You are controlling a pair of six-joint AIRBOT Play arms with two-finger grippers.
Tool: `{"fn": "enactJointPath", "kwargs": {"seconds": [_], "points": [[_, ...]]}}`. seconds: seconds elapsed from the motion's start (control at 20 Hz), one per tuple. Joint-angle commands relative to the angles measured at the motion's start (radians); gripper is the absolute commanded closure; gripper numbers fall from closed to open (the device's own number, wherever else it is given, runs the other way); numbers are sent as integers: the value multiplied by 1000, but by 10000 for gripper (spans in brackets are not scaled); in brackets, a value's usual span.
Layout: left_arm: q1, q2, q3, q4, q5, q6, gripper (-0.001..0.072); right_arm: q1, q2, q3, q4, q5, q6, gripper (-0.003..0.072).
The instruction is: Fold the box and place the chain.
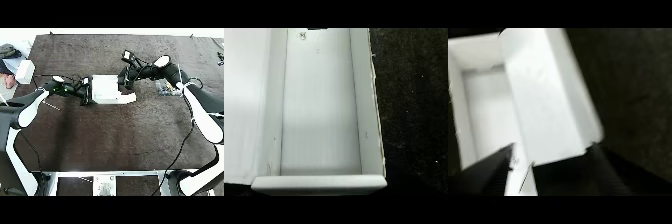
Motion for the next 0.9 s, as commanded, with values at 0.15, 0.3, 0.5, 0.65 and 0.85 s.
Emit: {"fn": "enactJointPath", "kwargs": {"seconds": [0.15, 0.3, 0.5, 0.65, 0.85], "points": [[0, 0, 1, 0, 0, 0, 506, 8, 11, -43, -238, 121, 22, 84], [0, 0, 1, 0, 0, 0, 506, 19, -15, -58, -245, 88, 21, 84], [0, 0, 1, 0, -1, 0, 506, 41, -54, -58, -245, 64, 22, 86], [0, 0, 1, 0, -1, 0, 506, 42, -60, -59, -240, 35, 22, 92], [0, 0, 1, 0, -1, 0, 506, 45, -61, -61, -179, 18, 21, 201]]}}
